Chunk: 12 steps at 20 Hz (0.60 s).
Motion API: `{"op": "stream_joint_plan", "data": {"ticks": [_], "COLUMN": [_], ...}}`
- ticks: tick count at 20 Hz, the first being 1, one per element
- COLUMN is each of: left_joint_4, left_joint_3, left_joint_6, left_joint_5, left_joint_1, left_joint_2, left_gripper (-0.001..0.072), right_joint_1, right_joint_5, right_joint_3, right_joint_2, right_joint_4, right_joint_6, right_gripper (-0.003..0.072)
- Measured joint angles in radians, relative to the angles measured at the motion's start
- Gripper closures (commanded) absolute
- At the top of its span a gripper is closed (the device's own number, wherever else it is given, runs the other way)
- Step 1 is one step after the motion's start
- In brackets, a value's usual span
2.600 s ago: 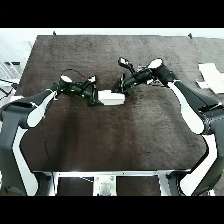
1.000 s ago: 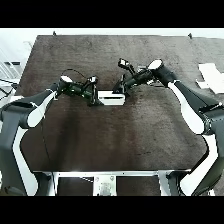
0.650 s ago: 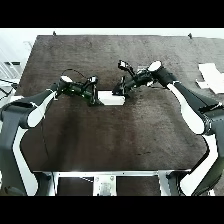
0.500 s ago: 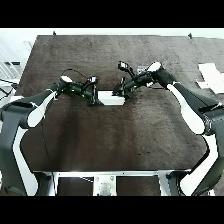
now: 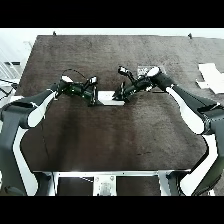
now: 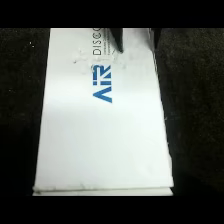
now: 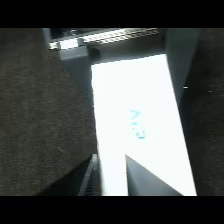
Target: Fold the box and place the chain.
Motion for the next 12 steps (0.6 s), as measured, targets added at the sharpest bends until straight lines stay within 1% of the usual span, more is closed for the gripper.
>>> {"op": "stream_joint_plan", "data": {"ticks": [4,6,9,10,11,12], "left_joint_4": [-0.002,-0.006,-0.005,-0.005,-0.005,-0.004], "left_joint_3": [0.0,0.0,0.0,0.0,0.0,0.0], "left_joint_6": [-0.005,-0.007,-0.007,-0.007,-0.006,-0.006], "left_joint_5": [0.001,0.01,0.007,0.007,0.005,0.004], "left_joint_1": [0.0,0.002,0.002,0.0,0.0,0.0], "left_joint_2": [0.0,0.001,0.001,0.001,0.001,0.001], "left_gripper": [0.0302,0.0302,0.0302,0.0302,0.0302,0.0302], "right_joint_1": [-0.015,-0.026,-0.032,-0.034,-0.036,-0.037], "right_joint_5": [0.0,-0.002,-0.003,-0.003,-0.003,-0.004], "right_joint_3": [-0.004,-0.005,-0.004,-0.004,-0.004,-0.004], "right_joint_2": [-0.003,-0.004,-0.003,-0.003,-0.003,-0.003], "right_joint_4": [0.072,0.122,0.179,0.191,0.199,0.203], "right_joint_6": [-0.016,-0.024,-0.028,-0.028,-0.027,-0.024], "right_gripper": [0.0424,0.0535,0.058,0.0632,0.0662,0.0663]}}
